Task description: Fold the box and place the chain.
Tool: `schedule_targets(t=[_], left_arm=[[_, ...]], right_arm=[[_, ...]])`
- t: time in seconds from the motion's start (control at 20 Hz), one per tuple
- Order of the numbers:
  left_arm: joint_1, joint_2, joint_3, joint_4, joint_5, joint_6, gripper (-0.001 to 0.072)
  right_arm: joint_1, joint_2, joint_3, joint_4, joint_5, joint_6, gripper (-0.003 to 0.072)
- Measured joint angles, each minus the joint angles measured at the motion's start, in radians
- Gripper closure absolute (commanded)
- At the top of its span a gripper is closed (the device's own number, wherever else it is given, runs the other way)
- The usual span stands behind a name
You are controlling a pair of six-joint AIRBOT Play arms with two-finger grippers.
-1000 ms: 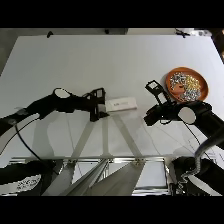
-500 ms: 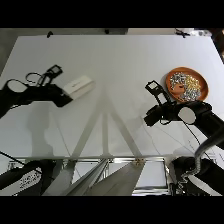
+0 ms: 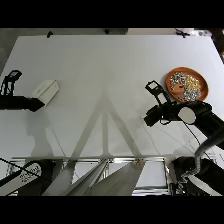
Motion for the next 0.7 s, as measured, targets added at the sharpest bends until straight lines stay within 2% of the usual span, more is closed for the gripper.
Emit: schedule_targets(t=[0.05,0.1,0.45,0.7], left_arm=[[0.006,0.0,0.0,0.015,-0.023,-0.005,0.0094],[0.011,0.0,0.0,0.032,-0.047,-0.012,0.0018],[0.023,0.037,0.0,0.068,-0.127,-0.104,0.0021],[0.023,0.176,0.0,0.003,-0.152,-0.129,0.0022]], right_arm=[[0.0,0.0,0.0,0.0,0.0,0.0,0.0673],[0.0,0.0,0.0,0.0,0.0,0.0,0.0673],[0.0,0.0,0.0,0.0,0.0,0.0,0.0673],[0.0,0.0,0.0,0.0,0.0,0.0,0.0673]])
